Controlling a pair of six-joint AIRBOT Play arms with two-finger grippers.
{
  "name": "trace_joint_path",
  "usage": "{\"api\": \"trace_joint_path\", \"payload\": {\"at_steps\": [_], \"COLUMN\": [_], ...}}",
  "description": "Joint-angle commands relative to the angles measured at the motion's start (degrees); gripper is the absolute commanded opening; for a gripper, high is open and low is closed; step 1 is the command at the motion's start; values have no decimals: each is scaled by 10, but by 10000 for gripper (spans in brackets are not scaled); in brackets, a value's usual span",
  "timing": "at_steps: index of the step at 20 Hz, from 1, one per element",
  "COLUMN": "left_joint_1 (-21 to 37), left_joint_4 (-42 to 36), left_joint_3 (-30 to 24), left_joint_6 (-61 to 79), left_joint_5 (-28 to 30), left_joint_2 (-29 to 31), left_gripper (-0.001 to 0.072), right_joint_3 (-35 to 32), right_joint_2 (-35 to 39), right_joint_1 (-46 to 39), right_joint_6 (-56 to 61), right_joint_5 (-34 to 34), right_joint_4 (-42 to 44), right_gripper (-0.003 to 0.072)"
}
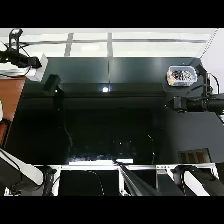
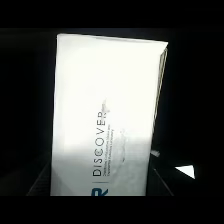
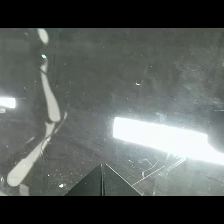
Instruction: Fold the box and place the chain.
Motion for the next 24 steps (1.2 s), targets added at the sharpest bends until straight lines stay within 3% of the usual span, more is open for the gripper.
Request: {"api": "trace_joint_path", "payload": {"at_steps": [1, 3, 4, 7, 11, 12, 13, 14, 16, 18, 20, 24], "left_joint_1": [13, 9, 8, 2, -9, -9, -9, -9, -10, -17, -45, -115], "left_joint_4": [41, 92, 108, 97, 68, 35, 15, 1, -63, -145, -164, -163], "left_joint_3": [36, 36, 41, 80, 77, 64, 38, 12, -44, -127, -255, -595], "left_joint_6": [-2, -12, -28, -66, -68, -73, -85, -93, -93, -90, -76, -33], "left_joint_5": [-33, -34, -36, -42, -36, -64, -85, -114, -172, -182, -137, 27], "left_joint_2": [-54, -57, -56, -39, 56, 85, 117, 144, 195, 262, 361, 611], "left_gripper": [272, 619, 714, 715, 702, 669, 426, 16, 27, 27, 27, 28], "right_joint_3": [0, 0, 0, 0, 0, 0, 0, 0, -4, -9, -12, -32], "right_joint_2": [0, 0, 0, 0, 0, 0, 0, 0, -1, -3, -12, -32], "right_joint_1": [0, 0, 0, 0, 7, 21, 44, 77, 143, 192, 213, 203], "right_joint_6": [3, 3, 4, 4, 2, -16, -43, -57, -59, -59, -58, -29], "right_joint_5": [-2, -1, -1, -17, -40, -50, -72, -116, -227, -309, -331, -338], "right_joint_4": [0, 0, 0, 0, 19, 40, 53, 47, 1, -68, -122, -179], "right_gripper": [15, 15, 15, 16, 16, 16, 16, 16, 15, 15, 15, 16]}}
